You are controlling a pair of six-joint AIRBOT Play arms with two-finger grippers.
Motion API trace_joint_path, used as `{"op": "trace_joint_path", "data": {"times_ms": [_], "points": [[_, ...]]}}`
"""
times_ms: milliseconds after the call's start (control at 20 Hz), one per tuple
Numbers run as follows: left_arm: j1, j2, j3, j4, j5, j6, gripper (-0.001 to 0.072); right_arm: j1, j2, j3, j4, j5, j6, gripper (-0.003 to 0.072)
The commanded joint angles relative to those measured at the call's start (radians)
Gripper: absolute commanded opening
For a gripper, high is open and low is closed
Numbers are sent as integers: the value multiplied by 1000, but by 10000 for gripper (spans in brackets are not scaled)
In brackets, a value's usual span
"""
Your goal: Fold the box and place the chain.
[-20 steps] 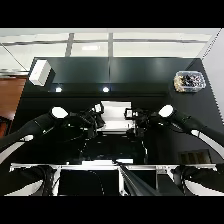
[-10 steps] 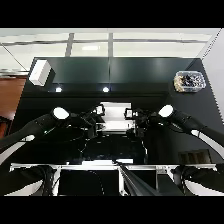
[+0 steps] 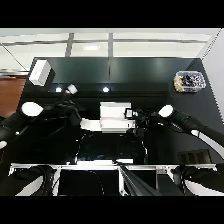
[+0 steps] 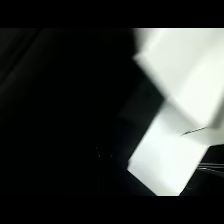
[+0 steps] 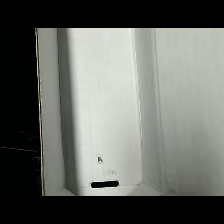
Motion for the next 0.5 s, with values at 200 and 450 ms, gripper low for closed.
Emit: {"op": "trace_joint_path", "data": {"times_ms": [200,450], "points": [[321,-158,-13,95,-383,-825,28,0,0,1,3,1,-1,220],[234,-412,-9,-100,-427,-701,26,0,0,1,3,8,-1,220]]}}
